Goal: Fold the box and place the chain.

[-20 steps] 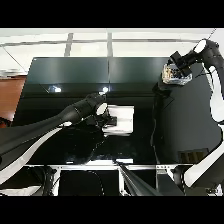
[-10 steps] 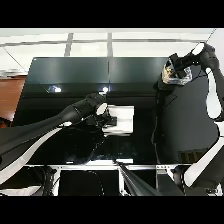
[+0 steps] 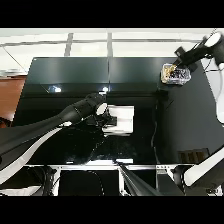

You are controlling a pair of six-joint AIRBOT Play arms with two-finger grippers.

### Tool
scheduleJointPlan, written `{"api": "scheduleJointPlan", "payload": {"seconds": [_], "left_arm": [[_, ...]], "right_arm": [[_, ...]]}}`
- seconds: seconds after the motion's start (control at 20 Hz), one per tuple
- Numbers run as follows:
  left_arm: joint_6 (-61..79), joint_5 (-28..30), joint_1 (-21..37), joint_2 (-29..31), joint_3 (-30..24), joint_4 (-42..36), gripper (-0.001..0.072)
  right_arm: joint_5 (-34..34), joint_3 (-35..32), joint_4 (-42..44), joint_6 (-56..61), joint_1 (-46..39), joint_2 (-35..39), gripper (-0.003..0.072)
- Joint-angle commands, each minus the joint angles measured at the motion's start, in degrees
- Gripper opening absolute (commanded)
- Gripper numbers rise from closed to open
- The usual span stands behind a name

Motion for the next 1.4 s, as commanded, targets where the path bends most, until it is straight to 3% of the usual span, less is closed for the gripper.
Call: {"api": "scheduleJointPlan", "payload": {"seconds": [0.0,0.7,0.9,1.15,1.35], "left_arm": [[0.0,0.0,0.1,0.0,0.0,0.0,0.0025],[0.0,0.0,0.1,0.0,0.0,0.0,0.0025],[0.0,0.0,0.1,0.0,0.0,0.0,0.0025],[0.0,0.0,0.1,0.0,0.0,0.0,0.0025],[0.0,0.0,0.1,0.0,0.0,0.0,0.0025]], "right_arm": [[1.9,0.0,0.3,-11.8,-0.5,9.0,0.0012],[9.0,0.1,13.3,-22.2,-0.4,41.8,0.0010],[15.1,0.0,17.7,-22.2,1.3,46.8,0.0010],[26.6,0.0,18.0,-21.8,12.7,49.1,0.0011],[26.0,-1.9,18.0,-20.8,20.1,49.0,0.0012]]}}
